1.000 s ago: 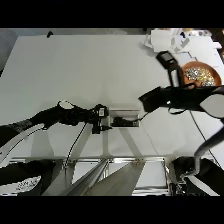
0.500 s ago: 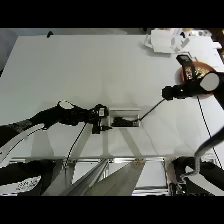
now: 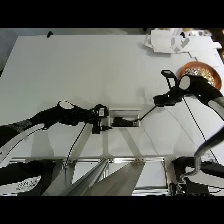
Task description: Fold the box and place the chain.
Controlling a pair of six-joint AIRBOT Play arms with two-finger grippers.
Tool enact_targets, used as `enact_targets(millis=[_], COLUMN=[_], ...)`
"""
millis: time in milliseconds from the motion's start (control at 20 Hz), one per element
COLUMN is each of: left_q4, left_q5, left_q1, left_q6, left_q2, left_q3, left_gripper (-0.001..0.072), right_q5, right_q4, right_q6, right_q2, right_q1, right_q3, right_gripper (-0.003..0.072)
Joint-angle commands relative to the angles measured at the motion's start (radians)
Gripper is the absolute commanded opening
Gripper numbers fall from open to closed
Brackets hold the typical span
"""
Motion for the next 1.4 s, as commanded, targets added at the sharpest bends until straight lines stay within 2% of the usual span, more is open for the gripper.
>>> enact_targets(millis=[0,150,400,600,900,1150,1350], left_q4=[0.0,0.0,0.0,0.0,0.0,0.0,0.0], left_q5=[0.0,0.0,0.0,0.0,0.0,0.0,0.0], left_q1=[0.0,0.0,0.0,0.0,0.0,0.0,0.0], left_q6=[0.0,0.0,0.0,0.0,0.0,0.0,0.0], left_q2=[0.0,0.0,0.0,0.0,0.0,0.0,0.0], left_q3=[0.0,0.0,0.0,0.0,0.0,0.0,0.0], left_gripper=[0.0137,0.0137,0.0137,0.0137,0.0137,0.0137,0.0137], right_q5=[-0.016,-0.023,0.016,0.102,0.186,0.268,0.271], right_q4=[-0.006,-0.008,-0.007,-0.008,0.046,0.371,0.604], right_q6=[0.013,0.014,-0.018,-0.044,-0.043,-0.177,-0.25], right_q2=[-0.037,-0.039,-0.039,0.025,0.294,0.566,0.71], right_q1=[0.01,0.01,0.01,0.011,0.011,0.011,0.011], right_q3=[0.001,0.001,0.001,0.001,0.0,-0.004,-0.005], right_gripper=[0.0286,0.0265,0.0019,0.0018,0.0018,0.0018,0.0018])
